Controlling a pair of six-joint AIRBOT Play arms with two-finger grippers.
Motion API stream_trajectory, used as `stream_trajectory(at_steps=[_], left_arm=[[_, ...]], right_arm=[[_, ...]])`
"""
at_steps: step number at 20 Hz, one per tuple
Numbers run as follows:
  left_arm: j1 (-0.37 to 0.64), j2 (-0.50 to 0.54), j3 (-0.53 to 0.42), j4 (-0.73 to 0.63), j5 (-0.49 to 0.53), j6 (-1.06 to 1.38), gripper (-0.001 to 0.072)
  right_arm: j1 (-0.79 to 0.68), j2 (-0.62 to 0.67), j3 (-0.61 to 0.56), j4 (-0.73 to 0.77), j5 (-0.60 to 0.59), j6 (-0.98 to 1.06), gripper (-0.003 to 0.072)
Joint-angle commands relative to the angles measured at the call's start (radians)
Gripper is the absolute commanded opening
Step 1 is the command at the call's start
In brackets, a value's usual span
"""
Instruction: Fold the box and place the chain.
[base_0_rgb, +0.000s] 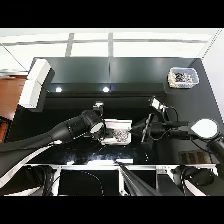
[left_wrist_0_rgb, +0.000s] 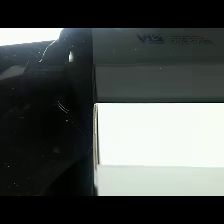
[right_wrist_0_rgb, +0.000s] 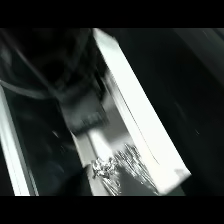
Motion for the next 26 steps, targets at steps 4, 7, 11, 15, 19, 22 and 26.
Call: stream_trajectory(at_steps=[4,7,11,15,19,22,26], left_arm=[[0.001,0.000,0.000,0.000,-0.002,0.000,0.0033],[0.000,0.000,0.000,-0.001,-0.012,0.001,0.0033],[0.003,0.003,0.000,0.000,-0.027,-0.001,0.0282],[0.003,0.023,0.005,-0.002,-0.065,-0.003,0.0491],[0.011,0.116,0.016,0.035,-0.082,0.073,0.0491],[0.052,0.225,0.016,0.007,-0.089,0.227,0.0491],[0.160,0.383,-0.021,-0.002,-0.159,0.467,0.0490]], right_arm=[[-0.003,0.004,0.014,0.006,-0.066,0.075,0.0552],[-0.126,0.026,0.028,-0.031,0.004,0.080,0.0552],[-0.280,0.035,0.029,-0.031,0.115,0.089,0.0552],[-0.333,0.035,0.029,-0.031,0.134,0.089,0.0551],[-0.335,0.035,0.029,-0.032,0.133,0.089,0.0551],[-0.335,0.035,0.029,-0.031,0.125,0.089,0.0552],[-0.335,0.035,0.029,-0.031,0.125,0.089,0.0552]])
